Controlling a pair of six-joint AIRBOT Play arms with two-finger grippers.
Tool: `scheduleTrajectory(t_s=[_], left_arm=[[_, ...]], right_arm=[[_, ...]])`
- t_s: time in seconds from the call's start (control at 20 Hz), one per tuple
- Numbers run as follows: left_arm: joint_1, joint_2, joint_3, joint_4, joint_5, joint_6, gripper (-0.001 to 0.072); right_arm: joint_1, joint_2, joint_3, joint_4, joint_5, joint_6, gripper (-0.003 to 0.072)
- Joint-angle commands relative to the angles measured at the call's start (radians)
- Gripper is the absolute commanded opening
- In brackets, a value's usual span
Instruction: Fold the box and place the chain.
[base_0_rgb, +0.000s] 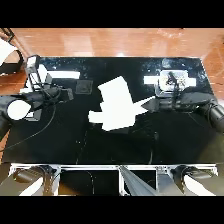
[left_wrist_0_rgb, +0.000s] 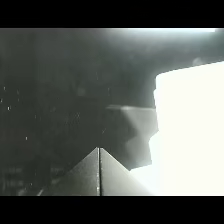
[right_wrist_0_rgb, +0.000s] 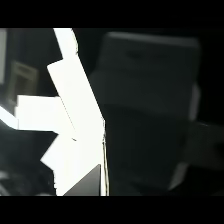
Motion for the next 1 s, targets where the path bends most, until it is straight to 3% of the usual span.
scheduleTrajectory(t_s=[0.0, 0.15, 0.25, 0.3, 0.35, 0.5, 0.65, 0.8, 0.95], left_arm=[[0.014, -0.087, 0.0, -0.017, -0.014, 0.001, 0.0023], [0.085, -0.136, 0.0, -0.087, -0.079, 0.021, 0.0024], [0.153, -0.176, 0.0, -0.264, -0.163, 0.198, 0.0038], [0.185, -0.198, 0.0, -0.364, -0.22, 0.308, 0.0235], [0.213, -0.222, 0.0, -0.445, -0.285, 0.393, 0.0639], [0.241, -0.266, 0.0, -0.563, -0.423, 0.723, 0.063], [0.228, -0.313, 0.0, -0.768, -0.401, 1.038, 0.063], [0.221, -0.444, 0.001, -0.961, -0.381, 1.089, 0.0629], [0.187, -0.547, 0.002, -1.002, -0.382, 1.204, 0.063]], right_arm=[[0.181, 0.062, -0.037, -0.077, 0.185, -0.037, 0.0018], [0.219, 0.062, -0.06, -0.099, 0.249, -0.036, 0.0017], [0.22, 0.061, -0.077, -0.108, 0.253, -0.029, 0.0018], [0.22, 0.061, -0.08, -0.109, 0.253, -0.016, 0.0018], [0.22, 0.062, -0.08, -0.108, 0.253, -0.004, 0.0018], [0.22, 0.061, -0.08, -0.109, 0.243, 0.035, 0.0017], [0.22, 0.061, -0.08, -0.108, 0.209, 0.051, 0.0018], [0.22, 0.062, -0.08, -0.108, 0.206, 0.051, 0.0018], [0.22, 0.061, -0.08, -0.107, 0.205, 0.052, 0.0018]])
